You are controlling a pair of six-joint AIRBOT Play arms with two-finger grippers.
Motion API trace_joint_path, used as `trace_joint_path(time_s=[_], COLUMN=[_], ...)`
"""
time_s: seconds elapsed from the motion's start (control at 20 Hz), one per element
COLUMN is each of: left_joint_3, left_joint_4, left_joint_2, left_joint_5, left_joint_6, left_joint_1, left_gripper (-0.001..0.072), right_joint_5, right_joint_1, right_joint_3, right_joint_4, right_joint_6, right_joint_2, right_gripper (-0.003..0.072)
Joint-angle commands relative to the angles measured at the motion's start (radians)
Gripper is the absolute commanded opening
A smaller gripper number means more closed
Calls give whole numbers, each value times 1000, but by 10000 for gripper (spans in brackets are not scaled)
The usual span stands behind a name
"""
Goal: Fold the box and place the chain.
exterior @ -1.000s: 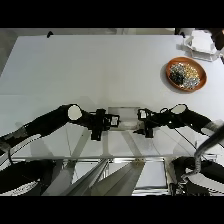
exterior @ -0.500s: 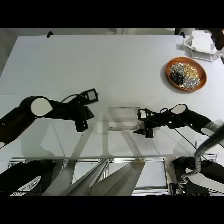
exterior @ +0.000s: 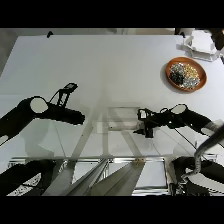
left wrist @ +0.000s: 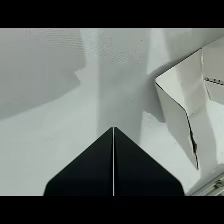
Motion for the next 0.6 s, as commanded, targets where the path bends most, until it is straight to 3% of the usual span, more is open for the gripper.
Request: trace_joint_path(time_s=[0.0, 0.3, 0.55], left_joint_3=[-11, -11, -11], left_joint_4=[-120, -196, -226], left_joint_2=[-84, -168, -179], left_joint_5=[26, 118, 119], left_joint_6=[12, 37, 56], left_joint_1=[-14, -101, -142], left_gripper=[6, 6, 6], right_joint_5=[0, 0, 0], right_joint_1=[0, 0, 0], right_joint_3=[0, 0, 0], right_joint_4=[0, 0, 0], right_joint_6=[0, 0, 0], right_joint_2=[1, 1, 1], right_gripper=[405, 405, 405])
